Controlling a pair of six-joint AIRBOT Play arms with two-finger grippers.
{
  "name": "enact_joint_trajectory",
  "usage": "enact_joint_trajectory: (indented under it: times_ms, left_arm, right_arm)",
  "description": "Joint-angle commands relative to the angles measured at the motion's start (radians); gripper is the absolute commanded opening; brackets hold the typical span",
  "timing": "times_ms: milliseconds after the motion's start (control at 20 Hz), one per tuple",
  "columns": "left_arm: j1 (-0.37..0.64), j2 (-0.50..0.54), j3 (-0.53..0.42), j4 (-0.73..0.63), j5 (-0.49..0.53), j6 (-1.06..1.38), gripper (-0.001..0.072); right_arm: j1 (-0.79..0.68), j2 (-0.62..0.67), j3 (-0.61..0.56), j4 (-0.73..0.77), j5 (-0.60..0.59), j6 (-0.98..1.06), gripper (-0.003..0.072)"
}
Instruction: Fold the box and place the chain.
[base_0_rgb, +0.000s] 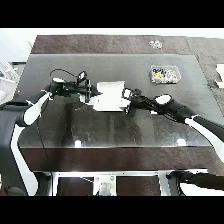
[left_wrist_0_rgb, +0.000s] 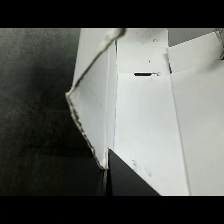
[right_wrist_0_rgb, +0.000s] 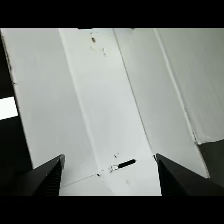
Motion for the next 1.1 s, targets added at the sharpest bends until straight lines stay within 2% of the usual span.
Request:
enact_joint_trajectory:
  times_ms: [0,200,350,450,750,1050]
  left_arm:
    - [0.001,-0.001,0.0,0.0,0.0,0.0,0.0021]
    - [0.001,-0.001,0.0,0.0,0.0,0.0,0.0021]
    - [0.001,-0.001,0.0,0.0,0.0,0.0,0.0021]
    - [0.001,-0.001,0.0,0.0,0.0,0.0,0.0021]
    - [0.001,-0.001,0.0,0.0,0.0,0.0,0.0021]
    - [0.001,-0.001,0.0,0.0,0.0,0.0,0.002]
  right_arm:
    - [-0.009,0.001,0.01,0.01,0.026,0.001,0.0682]
    - [-0.011,0.008,0.008,-0.003,0.083,0.001,0.0683]
    - [-0.011,0.014,0.003,-0.105,0.152,0.015,0.0683]
    - [-0.011,0.014,-0.002,-0.164,0.151,0.042,0.0683]
    - [-0.009,0.013,-0.031,-0.178,0.145,0.061,0.0683]
    - [0.016,-0.049,-0.029,-0.145,0.037,0.061,0.0682]
